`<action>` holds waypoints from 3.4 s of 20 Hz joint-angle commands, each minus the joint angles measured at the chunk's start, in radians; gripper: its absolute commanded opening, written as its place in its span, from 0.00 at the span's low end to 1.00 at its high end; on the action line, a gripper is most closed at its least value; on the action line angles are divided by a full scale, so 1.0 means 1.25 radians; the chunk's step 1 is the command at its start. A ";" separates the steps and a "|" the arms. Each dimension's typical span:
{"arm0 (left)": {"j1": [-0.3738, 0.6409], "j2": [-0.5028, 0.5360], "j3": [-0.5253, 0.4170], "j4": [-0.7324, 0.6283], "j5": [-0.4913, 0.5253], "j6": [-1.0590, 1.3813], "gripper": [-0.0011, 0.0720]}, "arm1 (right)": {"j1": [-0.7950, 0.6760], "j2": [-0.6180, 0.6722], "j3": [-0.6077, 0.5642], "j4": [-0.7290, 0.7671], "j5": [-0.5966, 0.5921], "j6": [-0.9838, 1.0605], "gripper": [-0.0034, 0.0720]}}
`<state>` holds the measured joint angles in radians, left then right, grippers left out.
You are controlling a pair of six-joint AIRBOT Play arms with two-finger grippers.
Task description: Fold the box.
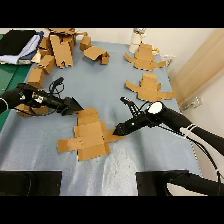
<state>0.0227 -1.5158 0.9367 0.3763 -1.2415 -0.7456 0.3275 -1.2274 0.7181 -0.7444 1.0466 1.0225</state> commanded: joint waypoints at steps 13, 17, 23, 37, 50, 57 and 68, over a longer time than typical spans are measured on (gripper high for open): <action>-0.114 -0.080 -0.001 0.010 -0.014 0.011 0.94 | 0.004 0.001 -0.001 -0.021 -0.028 0.014 0.05; -0.126 -0.079 0.005 0.006 -0.024 0.022 0.94 | 0.004 0.001 -0.001 -0.021 -0.027 0.014 0.05; -0.006 -0.042 0.011 0.009 -0.107 -0.013 0.94 | 0.004 0.001 -0.001 -0.037 -0.030 0.014 0.05; 0.011 -0.036 0.013 0.128 -0.056 -0.096 0.94 | 0.004 0.001 -0.001 -0.035 -0.034 0.013 0.05; -0.118 -0.061 0.013 0.014 0.041 0.048 0.66 | 0.004 0.001 -0.001 -0.035 -0.034 0.013 0.05; -0.117 -0.061 0.013 0.010 -0.033 0.124 0.61 | 0.004 0.001 -0.001 -0.036 -0.036 0.013 0.05; -0.090 -0.061 0.013 0.024 -0.078 0.173 0.42 | 0.004 0.001 -0.001 -0.037 -0.039 0.013 0.05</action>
<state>-0.0998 -1.5913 0.9524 0.4007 -1.3300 -0.5449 0.3317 -1.2274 0.7177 -0.7906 0.9985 1.0393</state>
